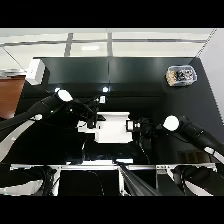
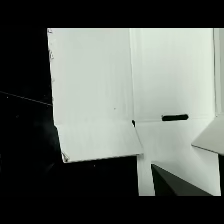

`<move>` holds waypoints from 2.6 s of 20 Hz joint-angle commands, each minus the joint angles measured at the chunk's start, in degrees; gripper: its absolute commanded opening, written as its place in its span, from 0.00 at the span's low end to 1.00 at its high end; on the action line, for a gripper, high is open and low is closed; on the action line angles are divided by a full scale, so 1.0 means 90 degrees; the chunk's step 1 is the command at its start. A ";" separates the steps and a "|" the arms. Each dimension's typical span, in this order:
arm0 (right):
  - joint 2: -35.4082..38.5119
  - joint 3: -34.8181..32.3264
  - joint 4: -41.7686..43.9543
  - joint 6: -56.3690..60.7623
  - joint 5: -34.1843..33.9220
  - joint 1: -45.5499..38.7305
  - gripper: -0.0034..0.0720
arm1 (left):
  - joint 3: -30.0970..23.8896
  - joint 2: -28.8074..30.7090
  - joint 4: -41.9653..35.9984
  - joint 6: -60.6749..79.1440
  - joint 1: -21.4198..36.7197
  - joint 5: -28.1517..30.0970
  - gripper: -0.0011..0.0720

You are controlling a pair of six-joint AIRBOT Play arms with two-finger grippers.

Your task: Fold the box and place the chain.

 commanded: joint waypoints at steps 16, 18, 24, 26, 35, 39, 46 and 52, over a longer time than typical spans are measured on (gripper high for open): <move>0.0005 0.0202 0.0551 -0.0066 -0.0974 0.0296 0.97 | 0.0000 -0.0024 -0.0015 -0.0002 0.0000 -0.0044 0.05; 0.0163 0.0333 0.0551 -0.0051 -0.0857 0.0126 0.97 | 0.0000 -0.0024 -0.0015 -0.0002 0.0000 -0.0068 0.05; 0.0194 0.0391 0.1100 -0.0270 -0.1192 0.0015 0.97 | 0.0000 -0.0024 -0.0015 -0.0002 0.0000 -0.0061 0.05; 0.0194 0.0391 0.1200 -0.0583 -0.1268 -0.0177 0.97 | 0.0000 -0.0024 -0.0015 -0.0002 0.0000 -0.0063 0.05; -0.0539 0.0391 0.2708 -0.2854 -0.0457 -0.0471 0.97 | 0.0000 -0.0024 -0.0015 -0.0002 0.0000 -0.0063 0.05; -0.1005 0.0391 0.2497 -0.3075 -0.0447 -0.0474 0.97 | 0.0000 -0.0024 -0.0015 -0.0002 0.0000 -0.0063 0.05; -0.1367 0.0503 0.2480 -0.3099 -0.0435 -0.0471 0.91 | 0.0000 -0.0024 -0.0015 -0.0002 -0.0012 -0.0063 0.05; -0.1540 0.0682 0.2263 -0.2686 -0.0432 -0.0471 0.91 | 0.0000 -0.0024 -0.0015 -0.0002 -0.0012 -0.0066 0.05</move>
